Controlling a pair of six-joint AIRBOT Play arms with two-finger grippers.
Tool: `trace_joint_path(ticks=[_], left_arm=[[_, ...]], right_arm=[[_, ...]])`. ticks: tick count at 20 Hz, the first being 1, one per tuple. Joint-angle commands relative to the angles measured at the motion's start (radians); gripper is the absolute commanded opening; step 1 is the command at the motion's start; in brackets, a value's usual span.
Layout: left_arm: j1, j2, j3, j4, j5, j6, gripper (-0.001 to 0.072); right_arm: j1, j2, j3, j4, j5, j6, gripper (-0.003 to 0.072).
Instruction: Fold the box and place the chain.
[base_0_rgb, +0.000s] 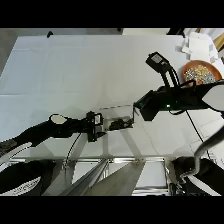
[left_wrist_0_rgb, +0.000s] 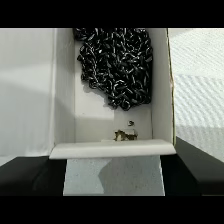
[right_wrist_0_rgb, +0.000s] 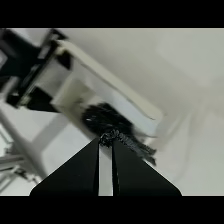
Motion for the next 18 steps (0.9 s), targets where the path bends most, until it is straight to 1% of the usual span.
trace_joint_path(ticks=[1,7,10,11,15,18], left_arm=[[0.0,0.0,0.0,0.0,0.0,0.0,0.0068],[0.0,0.0,0.0,0.0,0.0,0.0,0.0068],[0.0,0.0,0.0,0.0,0.0,0.0,0.0068],[0.0,0.0,0.0,0.0,0.0,0.0,0.0068],[0.0,0.0,0.0,0.0,0.0,0.0,0.0068],[0.0,0.0,0.0,0.0,0.0,0.0,0.0068]], right_arm=[[0.068,0.043,0.001,0.125,0.006,-0.006,0.001],[0.076,0.065,0.026,0.203,-0.003,-0.008,0.001],[0.076,0.065,0.032,0.258,-0.008,-0.046,0.001],[0.076,0.065,0.032,0.246,-0.018,-0.05,0.001],[0.076,0.042,0.032,0.119,-0.053,-0.048,0.0011],[0.077,-0.045,0.029,0.135,-0.052,-0.052,0.0011]])
